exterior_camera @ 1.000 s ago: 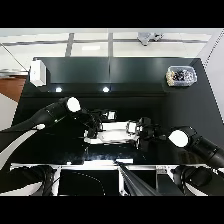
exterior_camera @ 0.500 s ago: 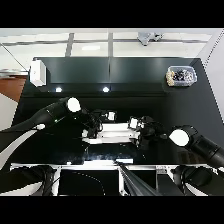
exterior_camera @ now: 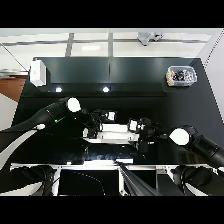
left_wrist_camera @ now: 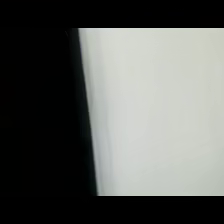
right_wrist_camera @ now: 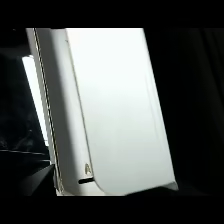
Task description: Fold the box and place the chain.
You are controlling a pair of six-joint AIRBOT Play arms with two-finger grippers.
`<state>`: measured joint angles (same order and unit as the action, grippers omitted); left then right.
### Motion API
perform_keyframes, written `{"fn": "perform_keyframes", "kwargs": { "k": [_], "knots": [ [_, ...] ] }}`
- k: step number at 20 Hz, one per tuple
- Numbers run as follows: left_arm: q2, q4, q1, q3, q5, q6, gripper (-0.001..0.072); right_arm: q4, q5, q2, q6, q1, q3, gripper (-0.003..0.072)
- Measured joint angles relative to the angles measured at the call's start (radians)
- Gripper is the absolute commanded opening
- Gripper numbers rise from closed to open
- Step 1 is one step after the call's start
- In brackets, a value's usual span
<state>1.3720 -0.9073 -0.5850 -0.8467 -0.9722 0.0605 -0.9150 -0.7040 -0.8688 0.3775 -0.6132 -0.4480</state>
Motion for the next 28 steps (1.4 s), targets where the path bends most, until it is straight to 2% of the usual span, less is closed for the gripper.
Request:
{"fn": "perform_keyframes", "kwargs": {
  "k": [10, 16, 28],
  "knots": [
    [0.0, 0.0, 0.0, 0.0, 0.003, 0.037, 0.0026, 0.284, -0.084, -0.116, -0.342, 0.115, 0.016, 0.0705],
    [0.0, 0.0, 0.0, 0.0, 0.001, 0.045, 0.0025, 0.324, -0.08, -0.148, -0.43, 0.125, 0.069, 0.0706],
    [-0.001, -0.004, -0.011, 0.0, 0.042, 0.1, 0.0024, 0.335, -0.002, -0.184, -0.533, 0.117, 0.079, 0.0705]
  ]
}}
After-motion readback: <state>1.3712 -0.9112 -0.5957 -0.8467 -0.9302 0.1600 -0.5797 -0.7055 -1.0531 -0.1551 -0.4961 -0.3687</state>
